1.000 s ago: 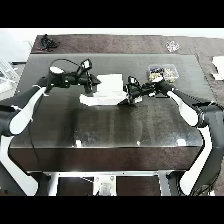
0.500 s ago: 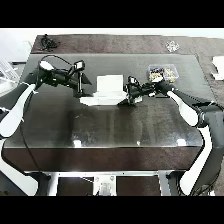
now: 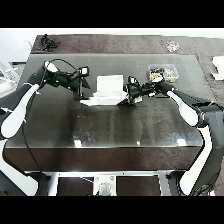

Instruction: Fold the box and place the chain.

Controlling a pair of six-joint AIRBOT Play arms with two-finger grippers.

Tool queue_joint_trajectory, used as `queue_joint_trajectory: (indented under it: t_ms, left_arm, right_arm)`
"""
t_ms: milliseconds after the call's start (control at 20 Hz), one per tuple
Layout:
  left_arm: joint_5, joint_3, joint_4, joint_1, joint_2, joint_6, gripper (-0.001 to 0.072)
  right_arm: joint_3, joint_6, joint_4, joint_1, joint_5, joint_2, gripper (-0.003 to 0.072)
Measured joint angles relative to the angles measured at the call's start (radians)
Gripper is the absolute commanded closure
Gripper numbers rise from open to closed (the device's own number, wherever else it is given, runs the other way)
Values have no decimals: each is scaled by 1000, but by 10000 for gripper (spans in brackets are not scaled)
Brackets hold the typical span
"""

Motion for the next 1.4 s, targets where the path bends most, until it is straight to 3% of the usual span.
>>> queue_joint_trajectory:
  t_ms: [250, 300, 350, 400, 900, 1400]
  left_arm:
    - [14, -26, -60, -2, -21, 3, -11]
    - [14, -29, -74, -1, -23, 8, 28]
    - [17, -32, -85, -1, -26, 13, 220]
    - [17, -35, -91, -1, -27, 18, 273]
    - [7, -53, -120, -18, -37, 50, 276]
    - [86, -55, -111, -45, -40, 56, 278]
  right_arm:
    - [0, 0, 0, 0, 0, 0, 96]
    - [0, 0, 0, 0, 0, 0, 96]
    - [0, 0, 0, 0, 0, 0, 96]
    - [0, 0, 0, 0, 0, 0, 96]
    - [0, 0, 0, 0, 0, 0, 95]
    - [0, 0, 0, 0, 0, 0, 96]
